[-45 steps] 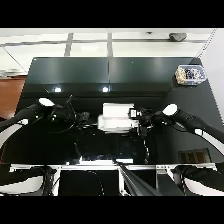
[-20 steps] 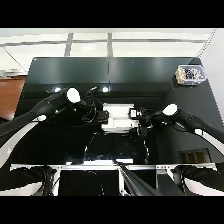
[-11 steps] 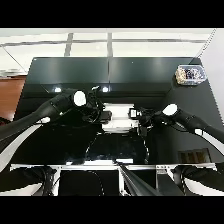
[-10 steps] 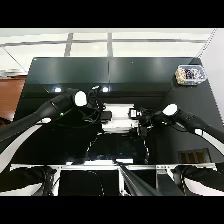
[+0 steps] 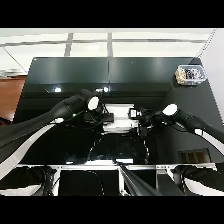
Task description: Fold the box and place the chain.
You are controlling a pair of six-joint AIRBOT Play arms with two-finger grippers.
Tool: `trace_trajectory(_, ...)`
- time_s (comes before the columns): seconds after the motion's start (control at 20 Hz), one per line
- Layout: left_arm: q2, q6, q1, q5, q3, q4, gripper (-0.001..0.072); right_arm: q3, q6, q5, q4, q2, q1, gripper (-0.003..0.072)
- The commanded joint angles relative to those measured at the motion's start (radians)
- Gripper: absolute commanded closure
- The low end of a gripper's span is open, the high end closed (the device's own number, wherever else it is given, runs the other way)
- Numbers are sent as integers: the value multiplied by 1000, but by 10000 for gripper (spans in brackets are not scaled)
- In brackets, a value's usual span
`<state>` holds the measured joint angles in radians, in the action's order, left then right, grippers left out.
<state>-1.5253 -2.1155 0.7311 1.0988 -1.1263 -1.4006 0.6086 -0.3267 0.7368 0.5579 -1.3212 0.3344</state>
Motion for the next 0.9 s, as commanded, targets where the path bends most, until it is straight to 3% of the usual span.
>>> trace_trajectory(0.0, -55, -71, 27, 79, -55, -35, 373, 0, 0, 0, 0, 0, 0, 559)
trace_trajectory(0.2, -82, -119, 39, 98, -90, -48, 382, 0, 0, 0, -1, 0, 0, 558)
trace_trajectory(0.3, -82, -119, 39, 101, -93, -50, 475, 0, 0, 0, 0, 0, 0, 559)
trace_trajectory(0.35, -82, -120, 42, 100, -93, -49, 487, 0, 0, 0, 0, 0, 0, 559)
trace_trajectory(0.4, -82, -121, 43, 100, -93, -48, 690, 0, 0, 0, 0, 0, 0, 559)
trace_trajectory(0.6, -82, -121, 50, 98, -93, -46, 681, 0, 0, 0, -1, 0, 0, 559)
trace_trajectory(0.65, -82, -121, 50, 98, -93, -46, 521, 0, 0, 0, 0, 0, 0, 559)
trace_trajectory(0.7, -82, -121, 50, 98, -93, -47, 282, 0, 0, 0, 0, 0, 0, 558)
trace_trajectory(0.75, -82, -122, 50, 96, -93, -47, 180, 0, 0, 0, 0, 0, 0, 559)
trace_trajectory(0.85, -82, -122, 50, 84, -93, -46, 206, 0, 0, 0, 0, 0, 0, 558)
